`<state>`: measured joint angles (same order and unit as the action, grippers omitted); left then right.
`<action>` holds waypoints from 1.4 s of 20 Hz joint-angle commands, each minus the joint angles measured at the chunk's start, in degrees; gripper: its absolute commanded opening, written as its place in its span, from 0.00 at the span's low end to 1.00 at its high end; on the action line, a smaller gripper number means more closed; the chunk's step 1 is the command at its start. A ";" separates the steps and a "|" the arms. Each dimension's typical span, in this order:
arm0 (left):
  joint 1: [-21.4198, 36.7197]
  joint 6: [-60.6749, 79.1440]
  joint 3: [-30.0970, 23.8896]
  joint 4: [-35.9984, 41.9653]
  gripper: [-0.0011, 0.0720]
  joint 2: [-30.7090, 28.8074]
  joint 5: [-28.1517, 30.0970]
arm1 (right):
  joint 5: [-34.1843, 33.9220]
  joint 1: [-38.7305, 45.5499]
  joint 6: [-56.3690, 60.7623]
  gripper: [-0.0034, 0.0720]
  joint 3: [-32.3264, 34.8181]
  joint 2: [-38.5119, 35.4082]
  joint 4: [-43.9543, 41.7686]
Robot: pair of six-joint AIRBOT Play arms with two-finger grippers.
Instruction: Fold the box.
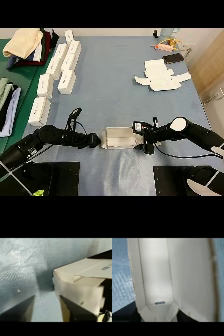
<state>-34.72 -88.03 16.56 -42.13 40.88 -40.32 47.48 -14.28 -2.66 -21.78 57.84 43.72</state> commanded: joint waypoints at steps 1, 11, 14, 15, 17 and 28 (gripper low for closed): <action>-0.61 -0.04 0.42 1.73 0.74 0.17 0.70 | 0.00 0.00 0.00 0.72 -0.04 -0.04 0.00; -0.66 1.86 0.50 6.91 0.74 0.20 4.42 | 0.00 0.00 0.00 0.72 -0.04 -0.04 0.00; -0.66 4.44 0.52 9.64 0.73 0.20 4.55 | 0.00 0.00 0.00 0.72 -0.04 -0.04 0.00; -0.68 5.40 0.52 10.05 0.74 0.20 3.43 | 0.00 0.00 0.00 0.72 -0.04 -0.04 0.00; -1.55 5.40 0.57 10.03 0.73 0.20 3.56 | 0.00 0.00 0.00 0.72 -0.04 -0.04 0.00; -14.56 -12.17 11.08 -6.78 0.73 13.33 8.57 | 0.00 0.00 0.02 0.72 -0.04 -0.04 0.00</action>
<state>-46.52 -92.79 24.38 -41.15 49.63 -32.23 47.48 -14.28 -2.66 -21.78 57.84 43.75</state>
